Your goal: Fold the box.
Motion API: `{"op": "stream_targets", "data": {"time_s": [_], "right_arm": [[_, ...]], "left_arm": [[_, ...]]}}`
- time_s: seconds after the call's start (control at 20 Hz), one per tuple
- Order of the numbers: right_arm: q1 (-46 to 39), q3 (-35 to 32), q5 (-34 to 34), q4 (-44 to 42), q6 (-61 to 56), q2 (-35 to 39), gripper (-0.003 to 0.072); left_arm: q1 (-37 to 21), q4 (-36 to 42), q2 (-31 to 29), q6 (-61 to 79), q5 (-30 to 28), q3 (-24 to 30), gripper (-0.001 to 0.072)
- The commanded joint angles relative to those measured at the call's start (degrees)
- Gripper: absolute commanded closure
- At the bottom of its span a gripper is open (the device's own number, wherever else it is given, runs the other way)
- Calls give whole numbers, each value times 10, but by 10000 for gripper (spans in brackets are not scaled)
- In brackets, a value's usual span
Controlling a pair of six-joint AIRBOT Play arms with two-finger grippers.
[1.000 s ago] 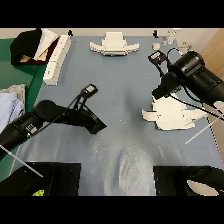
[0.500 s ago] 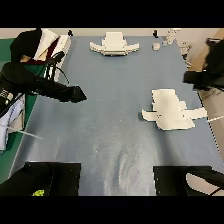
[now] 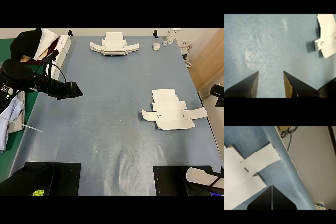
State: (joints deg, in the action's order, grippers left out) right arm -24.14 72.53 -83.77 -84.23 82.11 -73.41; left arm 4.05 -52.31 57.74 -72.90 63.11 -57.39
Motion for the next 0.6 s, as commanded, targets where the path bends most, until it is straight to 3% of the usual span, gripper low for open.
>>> {"op": "stream_targets", "data": {"time_s": [0.0,0.2,0.25,0.3,0.35,0.45,0.55], "right_arm": [[-38,-7,3,-5,76,-74,665],[-56,-7,60,-2,80,-94,665],[-62,-5,73,-2,80,-94,551],[-71,-1,80,-2,84,-95,227],[-80,6,84,-2,90,-98,191],[-102,33,80,-51,134,-118,238],[-132,58,55,-198,226,-149,266]], "left_arm": [[-1,11,1,0,-7,-1,261],[-1,27,1,0,-26,-1,260],[-1,31,2,0,-31,-1,261],[-1,34,2,0,-37,-1,260],[-1,35,2,0,-41,-1,260],[-1,35,2,0,-41,-1,260],[-1,35,2,0,-41,-1,260]]}}
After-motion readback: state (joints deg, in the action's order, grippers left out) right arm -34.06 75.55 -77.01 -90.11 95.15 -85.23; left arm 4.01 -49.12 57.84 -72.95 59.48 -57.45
